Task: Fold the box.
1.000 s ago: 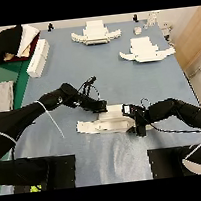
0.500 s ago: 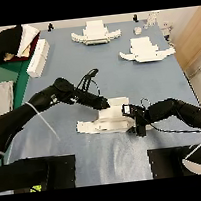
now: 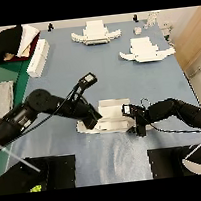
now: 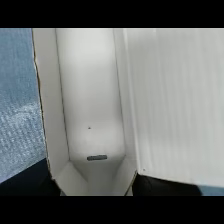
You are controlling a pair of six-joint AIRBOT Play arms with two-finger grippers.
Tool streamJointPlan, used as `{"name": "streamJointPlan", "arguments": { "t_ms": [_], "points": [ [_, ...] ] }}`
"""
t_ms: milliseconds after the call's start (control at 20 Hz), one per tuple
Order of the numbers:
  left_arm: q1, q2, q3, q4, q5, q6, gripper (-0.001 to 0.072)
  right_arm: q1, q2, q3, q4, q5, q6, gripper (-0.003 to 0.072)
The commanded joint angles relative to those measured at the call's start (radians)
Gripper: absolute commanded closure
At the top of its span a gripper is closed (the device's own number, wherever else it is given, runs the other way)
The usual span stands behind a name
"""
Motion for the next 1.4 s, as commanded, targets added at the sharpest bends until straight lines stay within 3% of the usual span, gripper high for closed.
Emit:
{"name": "streamJointPlan", "arguments": {
  "t_ms": [0, 50, 100, 150, 400, 800, 850, 950, 1050, 1100, 1150, 1250, 1350],
  "points": [
    [0.011, 0.141, -0.133, 0.062, -0.003, 0.209, 0.0694, 0.001, 0.001, 0.000, 0.000, 0.000, 0.000, 0.0177],
    [0.036, 0.150, -0.169, 0.031, -0.002, 0.307, 0.0548, 0.001, 0.001, 0.000, 0.000, 0.000, 0.000, 0.0177],
    [0.058, 0.148, -0.194, -0.005, 0.001, 0.386, 0.0119, 0.001, 0.001, 0.000, 0.000, 0.000, 0.000, 0.0177],
    [0.076, 0.142, -0.218, -0.037, 0.011, 0.451, 0.0026, 0.001, 0.001, 0.000, 0.000, 0.000, 0.000, 0.0177],
    [0.103, 0.062, -0.256, -0.049, 0.082, 0.764, 0.0026, 0.001, 0.001, 0.000, 0.000, 0.000, 0.000, 0.0177],
    [0.103, -0.124, -0.256, -0.099, 0.226, 0.890, 0.0029, 0.001, 0.001, 0.000, 0.000, 0.000, 0.000, 0.0177],
    [0.101, -0.134, -0.255, -0.116, 0.241, 0.898, 0.0070, 0.001, 0.001, 0.000, 0.000, 0.000, 0.000, 0.0177],
    [0.086, -0.144, -0.256, -0.140, 0.242, 0.946, 0.0275, 0.001, 0.001, 0.000, 0.000, 0.000, 0.000, 0.0177],
    [0.063, -0.155, -0.256, -0.165, 0.250, 0.979, 0.0274, 0.001, 0.001, 0.000, 0.000, 0.000, 0.000, 0.0177],
    [0.057, -0.166, -0.255, -0.189, 0.259, 0.992, 0.0354, 0.001, 0.001, 0.000, 0.000, 0.000, 0.000, 0.0177],
    [0.052, -0.178, -0.254, -0.205, 0.265, 1.008, 0.0481, 0.001, 0.001, 0.000, 0.000, 0.000, 0.000, 0.0177],
    [0.051, -0.196, -0.245, -0.216, 0.263, 1.019, 0.0488, 0.001, 0.001, 0.000, 0.000, 0.000, 0.000, 0.0177],
    [0.050, -0.201, -0.237, -0.226, 0.261, 1.019, 0.0697, 0.001, 0.001, 0.000, 0.000, 0.000, 0.000, 0.0177]
  ]
}}
